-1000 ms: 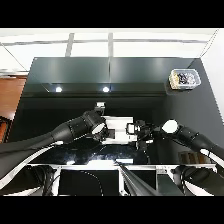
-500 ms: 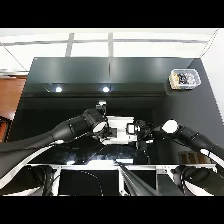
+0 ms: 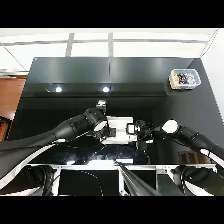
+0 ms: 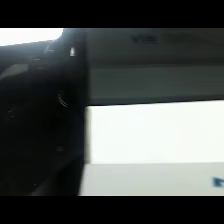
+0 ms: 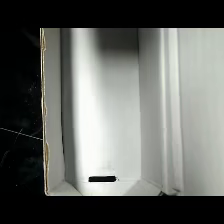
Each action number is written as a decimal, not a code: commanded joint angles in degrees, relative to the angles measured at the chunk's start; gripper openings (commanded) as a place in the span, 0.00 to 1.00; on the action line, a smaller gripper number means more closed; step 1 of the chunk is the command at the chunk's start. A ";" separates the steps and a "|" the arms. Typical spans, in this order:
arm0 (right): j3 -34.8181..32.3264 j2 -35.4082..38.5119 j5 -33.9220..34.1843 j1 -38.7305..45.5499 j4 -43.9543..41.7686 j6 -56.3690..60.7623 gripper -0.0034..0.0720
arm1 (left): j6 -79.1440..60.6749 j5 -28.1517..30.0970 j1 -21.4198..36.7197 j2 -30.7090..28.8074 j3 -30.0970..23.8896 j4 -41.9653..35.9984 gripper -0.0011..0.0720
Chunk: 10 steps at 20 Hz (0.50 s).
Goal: Fold the box and place the chain.
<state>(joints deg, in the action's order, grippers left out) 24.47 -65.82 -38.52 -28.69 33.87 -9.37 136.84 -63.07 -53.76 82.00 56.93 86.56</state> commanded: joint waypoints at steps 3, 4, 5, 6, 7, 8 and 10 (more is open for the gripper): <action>-0.02 -0.04 -0.02 -0.02 0.09 -0.07 0.68 | -2.01 0.55 -0.17 0.20 0.07 -0.28 0.05; -0.02 -0.04 -0.04 0.00 0.26 -0.02 0.69 | -2.01 0.55 -0.17 0.20 0.07 -0.28 0.05; 0.07 0.11 -0.20 0.00 0.00 0.61 0.83 | -1.95 0.55 -0.13 0.20 0.07 -0.28 0.05; 0.26 0.50 -0.24 0.02 0.07 1.01 0.89 | -1.40 0.55 -0.11 0.20 0.07 -0.26 0.05; 0.68 1.31 -0.26 0.13 0.37 2.40 0.89 | -1.31 0.55 -0.04 0.17 0.07 -0.28 0.05; 1.03 2.38 -0.42 0.13 0.81 3.98 0.89 | -1.11 0.57 -0.04 0.17 0.07 -0.26 0.05; 2.03 5.27 -3.37 0.13 4.68 6.40 0.89 | 0.63 0.39 -0.04 0.17 0.07 0.04 0.05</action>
<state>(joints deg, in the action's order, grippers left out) 25.47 -63.22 -39.53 -28.60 35.94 -6.46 135.94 -62.15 -53.82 82.15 56.97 86.21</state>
